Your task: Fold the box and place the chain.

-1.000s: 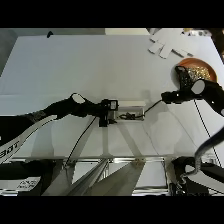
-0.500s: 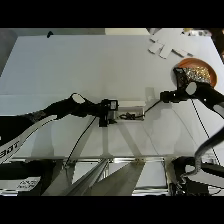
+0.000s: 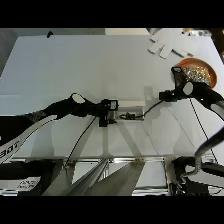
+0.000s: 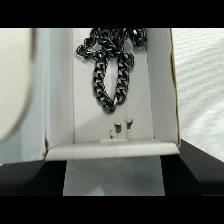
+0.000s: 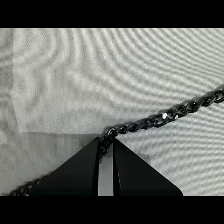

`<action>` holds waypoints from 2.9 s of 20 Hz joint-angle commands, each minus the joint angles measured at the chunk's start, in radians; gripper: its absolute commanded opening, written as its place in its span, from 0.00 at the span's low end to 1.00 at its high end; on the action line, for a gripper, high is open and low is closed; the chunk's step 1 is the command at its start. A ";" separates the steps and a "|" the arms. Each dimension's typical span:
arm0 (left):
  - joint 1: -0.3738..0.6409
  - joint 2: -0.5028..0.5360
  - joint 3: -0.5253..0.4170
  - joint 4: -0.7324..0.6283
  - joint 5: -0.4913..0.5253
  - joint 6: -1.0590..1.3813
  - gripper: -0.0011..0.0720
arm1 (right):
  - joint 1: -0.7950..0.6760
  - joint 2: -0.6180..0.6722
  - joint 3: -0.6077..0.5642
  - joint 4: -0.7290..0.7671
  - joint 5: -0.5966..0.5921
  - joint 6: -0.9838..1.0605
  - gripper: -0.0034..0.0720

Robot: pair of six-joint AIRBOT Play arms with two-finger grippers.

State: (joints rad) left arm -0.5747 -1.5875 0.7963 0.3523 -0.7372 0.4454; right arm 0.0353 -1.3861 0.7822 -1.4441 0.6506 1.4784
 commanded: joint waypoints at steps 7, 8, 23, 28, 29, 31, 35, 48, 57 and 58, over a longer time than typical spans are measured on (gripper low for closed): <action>0.000 -0.001 0.001 0.000 0.001 0.000 0.39 | 0.003 0.306 0.000 0.063 0.204 -0.023 0.06; 0.000 -0.001 0.001 0.000 0.000 0.000 0.39 | 0.003 0.354 0.000 0.094 0.243 -0.053 0.06; 0.000 -0.001 0.001 0.000 -0.004 0.000 0.39 | 0.021 0.640 -0.001 0.628 0.541 -0.314 0.06; 0.000 -0.001 0.001 0.000 -0.004 0.000 0.39 | 0.151 0.640 -0.001 0.645 0.529 -0.313 0.06; 0.000 -0.001 0.001 0.000 -0.004 0.000 0.39 | 0.180 0.640 -0.001 0.657 0.513 -0.314 0.06; 0.000 -0.001 0.001 0.000 -0.004 0.000 0.39 | 0.229 0.640 -0.001 0.687 0.467 -0.315 0.06; 0.000 -0.001 0.001 0.000 -0.004 0.000 0.39 | 0.315 0.640 -0.001 0.772 0.370 -0.337 0.06; 0.000 -0.001 0.001 0.000 -0.004 0.000 0.39 | 0.362 0.588 -0.012 0.680 0.275 -0.360 0.06; 0.000 -0.001 0.001 0.000 -0.004 0.000 0.39 | 0.362 0.328 -0.126 0.635 0.251 -0.362 0.07; 0.000 -0.001 0.001 0.000 -0.004 0.000 0.39 | 0.362 0.323 -0.126 0.635 0.250 -0.362 0.11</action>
State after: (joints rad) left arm -0.5747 -1.5875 0.7963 0.3519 -0.7414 0.4454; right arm 0.3965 -1.0100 0.6682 -0.7971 0.9054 1.1168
